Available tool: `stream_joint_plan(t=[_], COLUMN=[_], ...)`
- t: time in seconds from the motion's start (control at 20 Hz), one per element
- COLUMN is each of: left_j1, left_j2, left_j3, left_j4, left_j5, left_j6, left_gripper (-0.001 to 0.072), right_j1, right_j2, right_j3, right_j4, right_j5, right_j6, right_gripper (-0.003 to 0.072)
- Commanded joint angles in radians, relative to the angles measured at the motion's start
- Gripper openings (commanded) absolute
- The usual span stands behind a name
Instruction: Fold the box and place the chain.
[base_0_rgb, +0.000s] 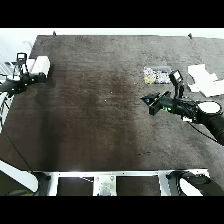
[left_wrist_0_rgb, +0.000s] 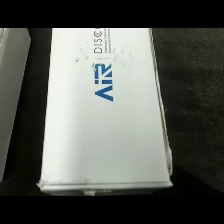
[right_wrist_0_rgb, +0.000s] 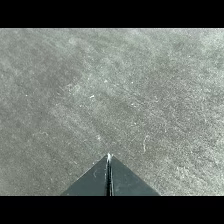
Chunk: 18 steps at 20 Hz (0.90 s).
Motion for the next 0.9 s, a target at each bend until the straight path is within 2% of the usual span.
stream_joint_plan(t=[0.0, 0.4, 0.45, 0.5, 0.55, 0.65, 0.7, 0.75, 0.85], left_j1=[0.001, 0.0, -0.005, -0.007, -0.007, -0.007, -0.004, -0.002, 0.005], left_j2=[-0.009, -0.021, -0.021, -0.021, -0.021, -0.021, -0.021, -0.021, -0.02], left_j3=[-0.006, -0.006, -0.006, -0.006, -0.005, -0.005, -0.005, -0.005, -0.005], left_j4=[0.0, -0.006, -0.016, -0.025, -0.048, -0.048, -0.042, -0.04, -0.039], left_j5=[-0.022, -0.034, -0.038, -0.049, -0.06, -0.079, -0.081, -0.068, -0.034], left_j6=[-0.009, -0.037, -0.037, -0.039, -0.044, -0.044, -0.044, -0.044, -0.043], left_gripper=[0.0018, 0.002, 0.0174, 0.0416, 0.0443, 0.0445, 0.0517, 0.0695, 0.072], right_j1=[0.001, 0.001, 0.001, 0.001, 0.001, 0.0, 0.0, 0.0, 0.0], right_j2=[0.0, 0.0, 0.0, 0.0, 0.0, 0.0, 0.0, 0.0, 0.0], right_j3=[0.0, 0.0, 0.0, 0.0, 0.0, 0.0, 0.0, 0.0, 0.0], right_j4=[0.011, 0.017, 0.017, 0.017, 0.017, 0.016, 0.016, 0.016, 0.016], right_j5=[-0.001, 0.0, 0.003, 0.009, 0.014, 0.018, 0.018, 0.018, 0.018], right_j6=[0.0, 0.0, 0.0, 0.0, 0.0, 0.0, 0.0, 0.0, 0.0], right_gripper=[0.0008, 0.0008, 0.0008, 0.0008, 0.0008, 0.0008, 0.0008, 0.0008, 0.0008])
